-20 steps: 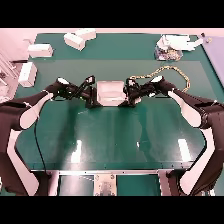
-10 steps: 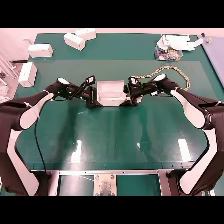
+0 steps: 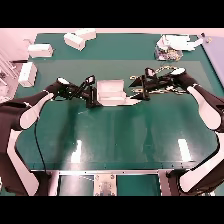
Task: Fold the box and place the chain.
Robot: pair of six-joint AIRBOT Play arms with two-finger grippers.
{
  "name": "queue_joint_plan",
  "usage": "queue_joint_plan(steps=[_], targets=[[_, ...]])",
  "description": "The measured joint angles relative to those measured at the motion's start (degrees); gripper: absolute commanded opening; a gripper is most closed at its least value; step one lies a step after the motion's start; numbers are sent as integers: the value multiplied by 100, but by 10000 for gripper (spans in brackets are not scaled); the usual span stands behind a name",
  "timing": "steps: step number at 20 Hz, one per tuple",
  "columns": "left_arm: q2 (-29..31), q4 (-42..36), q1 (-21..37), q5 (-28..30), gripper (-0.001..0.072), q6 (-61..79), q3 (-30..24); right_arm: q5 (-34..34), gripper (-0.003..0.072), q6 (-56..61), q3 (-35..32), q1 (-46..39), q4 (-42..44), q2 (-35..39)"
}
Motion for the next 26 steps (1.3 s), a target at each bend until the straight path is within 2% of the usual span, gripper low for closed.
queue_joint_plan(steps=[1,5,10,15,22,26], targets=[[0,0,0,0,629,0,0,168,-1,-2,0,-46,133,63],[0,2,0,2,629,0,0,822,7,140,0,-72,1034,186],[0,4,0,4,630,0,0,258,4,603,7,289,1541,142],[0,4,0,4,629,-2,0,-271,4,787,306,717,1150,-127],[0,4,0,4,630,-2,0,-452,4,1150,1139,881,446,-636],[0,4,0,7,630,-2,0,-601,4,1285,1381,907,83,-852]])
